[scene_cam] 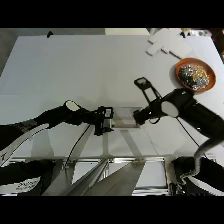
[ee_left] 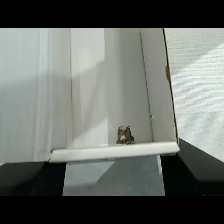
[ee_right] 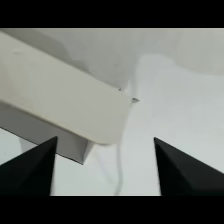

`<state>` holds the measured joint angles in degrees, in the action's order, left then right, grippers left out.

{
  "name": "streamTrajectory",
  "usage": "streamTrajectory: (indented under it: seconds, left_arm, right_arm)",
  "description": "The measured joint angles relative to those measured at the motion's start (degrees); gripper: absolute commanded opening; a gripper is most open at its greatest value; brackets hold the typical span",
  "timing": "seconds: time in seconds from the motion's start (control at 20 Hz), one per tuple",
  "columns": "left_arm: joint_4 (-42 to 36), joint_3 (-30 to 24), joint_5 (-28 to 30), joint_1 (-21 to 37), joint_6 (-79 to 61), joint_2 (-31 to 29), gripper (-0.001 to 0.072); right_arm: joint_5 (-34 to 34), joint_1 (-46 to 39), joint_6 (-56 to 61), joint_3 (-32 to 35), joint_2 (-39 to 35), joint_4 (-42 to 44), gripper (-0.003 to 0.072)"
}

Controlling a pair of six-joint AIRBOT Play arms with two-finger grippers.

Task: Fold the box and place the chain.

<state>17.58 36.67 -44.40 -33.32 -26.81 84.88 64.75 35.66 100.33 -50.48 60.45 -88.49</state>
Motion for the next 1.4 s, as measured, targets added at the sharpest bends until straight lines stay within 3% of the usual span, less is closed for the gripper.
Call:
streamTrajectory:
  seconds: [0.3,0.4,0.75,1.0,1.3,1.4]
  left_arm:
    - [0.0,0.0,0.0,0.0,0.02,0.0,0.0012]
    - [0.0,0.0,0.0,0.0,0.02,0.0,0.0012]
    - [0.0,0.0,0.0,0.0,0.02,0.0,0.0012]
    - [0.0,0.0,0.0,0.0,0.02,0.0,0.0012]
    - [-0.02,0.0,0.0,0.0,0.02,0.0,0.0012]
    - [-0.02,0.0,0.0,0.0,0.02,0.0,0.0012]
  right_arm:
    - [-1.44,-17.64,-8.33,-11.19,-0.24,-4.55,0.0332]
    - [-4.37,-25.81,-10.08,-12.98,2.89,-5.09,0.0265]
    - [-10.49,-46.93,-14.38,-20.24,19.76,-5.57,0.0261]
    - [-11.04,-51.39,-15.23,-26.05,30.29,-5.4,0.0282]
    - [-14.43,-52.37,-12.52,-27.76,36.83,-2.73,0.0279]
    - [-15.87,-52.43,-11.65,-27.89,38.07,-1.11,0.0227]
